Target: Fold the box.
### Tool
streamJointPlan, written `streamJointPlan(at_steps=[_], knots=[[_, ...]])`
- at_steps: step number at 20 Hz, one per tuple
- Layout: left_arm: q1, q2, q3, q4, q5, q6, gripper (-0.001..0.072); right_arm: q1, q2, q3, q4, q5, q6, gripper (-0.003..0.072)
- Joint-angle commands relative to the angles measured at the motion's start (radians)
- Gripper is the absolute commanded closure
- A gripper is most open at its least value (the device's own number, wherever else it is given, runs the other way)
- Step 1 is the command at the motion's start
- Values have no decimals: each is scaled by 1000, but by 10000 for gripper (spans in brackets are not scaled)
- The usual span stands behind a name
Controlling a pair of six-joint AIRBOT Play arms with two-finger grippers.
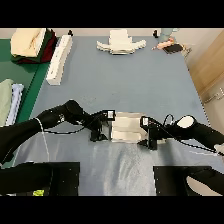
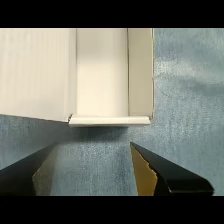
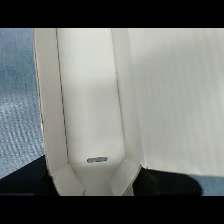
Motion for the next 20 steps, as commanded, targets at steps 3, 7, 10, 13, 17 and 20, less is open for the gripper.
streamJointPlan(at_steps=[3,7,10,13,17,20], knots=[[2,-32,-8,-74,24,76,18,0,-1,1,0,0,0,159],[-19,-58,-8,-98,23,103,19,0,-1,1,0,0,0,159],[-37,-58,-8,-106,26,102,19,0,0,1,0,0,0,159],[-37,-57,-8,-126,32,102,19,0,-1,1,0,0,0,159],[-37,-58,-8,-135,50,102,19,0,-1,1,0,0,0,159],[-51,-58,-8,-171,89,102,19,0,-1,1,0,0,0,159]])
